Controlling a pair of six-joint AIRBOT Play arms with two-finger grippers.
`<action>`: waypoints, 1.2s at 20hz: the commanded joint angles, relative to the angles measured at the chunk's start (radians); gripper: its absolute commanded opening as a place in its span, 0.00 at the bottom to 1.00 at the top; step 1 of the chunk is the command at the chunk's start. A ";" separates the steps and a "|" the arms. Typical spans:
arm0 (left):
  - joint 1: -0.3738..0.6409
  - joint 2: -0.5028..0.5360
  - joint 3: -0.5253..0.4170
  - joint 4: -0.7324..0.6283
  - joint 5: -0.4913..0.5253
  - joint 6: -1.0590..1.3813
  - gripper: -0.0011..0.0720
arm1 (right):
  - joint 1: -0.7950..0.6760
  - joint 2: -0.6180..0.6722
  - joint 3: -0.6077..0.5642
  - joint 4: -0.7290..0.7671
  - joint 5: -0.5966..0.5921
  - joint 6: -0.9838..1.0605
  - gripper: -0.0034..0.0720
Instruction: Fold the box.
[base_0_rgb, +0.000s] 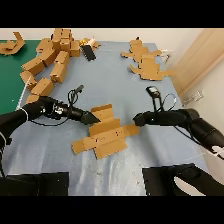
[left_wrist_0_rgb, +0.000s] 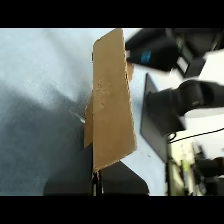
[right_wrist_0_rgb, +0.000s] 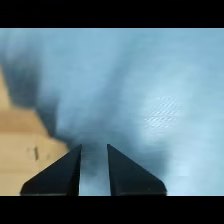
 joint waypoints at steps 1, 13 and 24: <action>-0.113 0.072 0.002 0.006 0.094 0.124 0.03 | -0.085 0.052 0.102 -0.196 -0.085 0.186 0.38; -0.202 0.154 -0.068 0.047 0.122 0.403 0.03 | -0.080 0.105 0.111 -0.034 -0.143 0.186 0.38; -0.203 0.186 -0.158 0.054 0.208 0.475 0.03 | -0.080 0.058 0.111 -0.027 -0.140 0.186 0.38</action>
